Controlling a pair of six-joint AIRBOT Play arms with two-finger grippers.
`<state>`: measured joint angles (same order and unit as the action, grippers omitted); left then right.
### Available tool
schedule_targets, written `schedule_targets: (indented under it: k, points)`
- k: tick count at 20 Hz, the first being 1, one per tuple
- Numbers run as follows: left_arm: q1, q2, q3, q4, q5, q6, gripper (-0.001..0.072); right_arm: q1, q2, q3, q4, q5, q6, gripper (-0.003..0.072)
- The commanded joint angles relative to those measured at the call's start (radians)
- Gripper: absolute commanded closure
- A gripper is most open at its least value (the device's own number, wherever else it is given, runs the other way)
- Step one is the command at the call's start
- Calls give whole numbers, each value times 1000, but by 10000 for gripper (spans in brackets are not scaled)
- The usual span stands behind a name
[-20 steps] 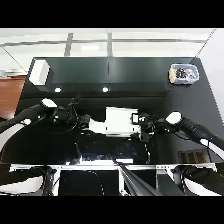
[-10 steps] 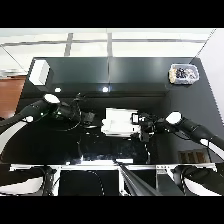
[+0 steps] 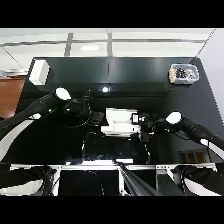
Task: Fold the box and place the chain.
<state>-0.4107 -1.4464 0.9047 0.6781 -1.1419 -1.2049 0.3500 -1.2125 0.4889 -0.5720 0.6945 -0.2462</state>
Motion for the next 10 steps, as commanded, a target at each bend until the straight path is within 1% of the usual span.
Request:
schedule_targets:
  k: [1, 4, 7, 10]
  points:
    - [-35, 0, 50, 51, 1, -94, 233, 1, 0, -1, 0, 0, 0, 682]
    - [-45, 0, 69, 64, 4, -140, 233, 1, 0, -1, 0, 0, 0, 682]
    - [-58, 0, 69, 107, 13, -186, 234, 1, 0, -1, 0, 0, 0, 682]
    - [-79, 0, 69, 116, 40, -209, 234, 1, 0, -1, 0, 0, 0, 682]
